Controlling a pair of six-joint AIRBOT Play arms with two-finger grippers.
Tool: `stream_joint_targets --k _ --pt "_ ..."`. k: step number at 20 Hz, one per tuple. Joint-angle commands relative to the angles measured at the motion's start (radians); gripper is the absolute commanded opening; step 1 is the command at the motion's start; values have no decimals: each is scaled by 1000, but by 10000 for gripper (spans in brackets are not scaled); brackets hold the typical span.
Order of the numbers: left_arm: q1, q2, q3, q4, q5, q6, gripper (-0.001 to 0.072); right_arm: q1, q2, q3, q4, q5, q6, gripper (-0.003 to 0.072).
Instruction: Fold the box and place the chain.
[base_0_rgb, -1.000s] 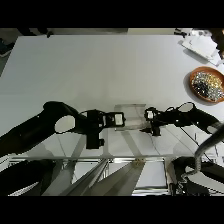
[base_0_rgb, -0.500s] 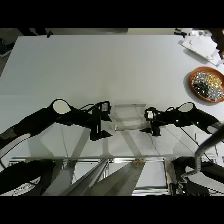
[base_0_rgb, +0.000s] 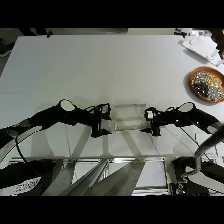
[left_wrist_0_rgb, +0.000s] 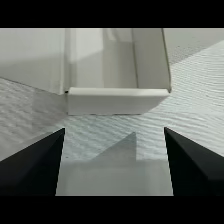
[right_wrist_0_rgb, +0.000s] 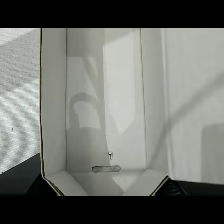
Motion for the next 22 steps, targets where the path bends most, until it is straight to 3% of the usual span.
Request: stream_joint_targets --k 1,16,22 --pt "-1 -7 0 -39 44 76 720 1 1 0 0 0 0 411" --pt "-82 -34 0 -162 70 174 720 1 1 0 0 0 0 411" --pt "-106 -39 0 -212 148 174 702 1 1 0 0 0 0 411"
